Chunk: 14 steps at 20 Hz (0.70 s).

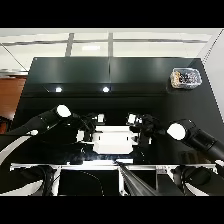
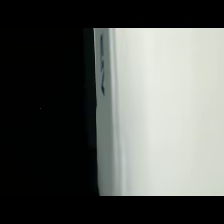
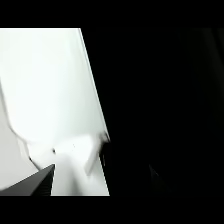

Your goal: Fold the box and place the chain.

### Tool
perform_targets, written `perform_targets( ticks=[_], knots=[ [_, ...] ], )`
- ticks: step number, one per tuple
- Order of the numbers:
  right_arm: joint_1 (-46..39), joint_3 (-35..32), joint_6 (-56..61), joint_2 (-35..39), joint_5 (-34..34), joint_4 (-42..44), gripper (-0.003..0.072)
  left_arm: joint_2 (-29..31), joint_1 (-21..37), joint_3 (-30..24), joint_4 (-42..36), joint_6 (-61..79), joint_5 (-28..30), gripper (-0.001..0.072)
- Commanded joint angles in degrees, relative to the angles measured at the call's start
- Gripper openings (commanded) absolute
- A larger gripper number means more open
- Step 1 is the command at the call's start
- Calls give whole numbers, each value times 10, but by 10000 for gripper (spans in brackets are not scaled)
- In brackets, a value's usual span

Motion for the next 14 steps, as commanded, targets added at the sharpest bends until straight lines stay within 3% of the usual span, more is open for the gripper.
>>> perform_targets(
  ticks=[1,3,5,12,14],
  knots=[
    [-14,-1,10,0,95,-52,714,0,0,1,0,-5,1,26],
    [-9,-12,10,0,134,18,713,0,0,1,0,-5,2,26],
    [10,-37,8,0,115,73,713,0,0,1,0,-5,2,26],
    [136,-67,8,0,-146,100,715,0,0,1,0,-5,2,26],
    [141,-66,8,0,-173,96,715,0,0,1,0,-5,2,26]
  ],
)
